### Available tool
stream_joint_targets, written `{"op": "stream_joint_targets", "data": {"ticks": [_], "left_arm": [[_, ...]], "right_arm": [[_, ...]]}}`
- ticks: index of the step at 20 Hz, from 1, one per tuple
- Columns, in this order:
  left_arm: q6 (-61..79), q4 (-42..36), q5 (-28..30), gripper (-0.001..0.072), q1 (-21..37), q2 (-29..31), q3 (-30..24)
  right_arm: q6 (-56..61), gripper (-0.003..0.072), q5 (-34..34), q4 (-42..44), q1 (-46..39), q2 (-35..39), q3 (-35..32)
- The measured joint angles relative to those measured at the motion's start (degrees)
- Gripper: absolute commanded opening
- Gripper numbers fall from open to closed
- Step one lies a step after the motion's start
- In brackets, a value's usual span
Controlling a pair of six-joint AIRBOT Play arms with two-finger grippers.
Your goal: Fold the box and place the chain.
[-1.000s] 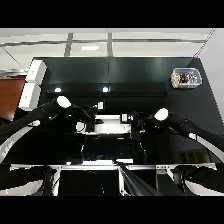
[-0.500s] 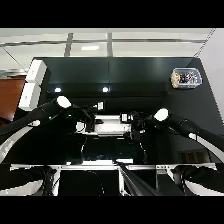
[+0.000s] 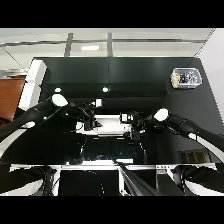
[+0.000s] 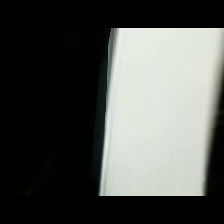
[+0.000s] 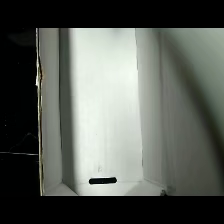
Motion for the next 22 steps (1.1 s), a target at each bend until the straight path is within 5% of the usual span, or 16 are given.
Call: {"op": "stream_joint_targets", "data": {"ticks": [1,5,6,7,8,13,17,22], "left_arm": [[-1.29,1.40,-1.03,0.0651,0.50,1.77,0.09],[-10.38,10.62,-6.62,0.0558,2.54,9.53,0.15],[-13.64,12.92,-8.92,0.0445,2.82,11.41,0.15],[-16.81,14.69,-10.73,0.0198,3.04,12.83,0.15],[-20.24,16.13,-12.37,0.0028,3.21,14.08,0.15],[-28.72,6.78,-16.90,0.0027,3.08,14.58,-0.46],[-29.83,-3.43,-7.56,0.0026,2.14,10.45,-0.72],[-30.16,-5.53,1.16,0.0026,1.79,3.74,-0.59]], "right_arm": [[0.09,0.0452,-0.02,-0.02,0.00,0.00,0.00],[0.11,0.0437,-0.04,-0.02,0.00,0.00,0.00],[0.11,0.0405,-0.04,-0.04,0.00,0.00,0.00],[0.11,0.0405,-0.04,-0.04,0.00,0.00,0.00],[0.09,0.0405,-0.07,-0.04,0.00,0.00,0.00],[0.09,0.0405,-0.07,-0.04,0.00,0.00,0.00],[0.09,0.0405,-0.07,-0.02,0.00,0.00,0.00],[0.09,0.0405,-0.09,-0.02,0.00,0.00,0.00]]}}
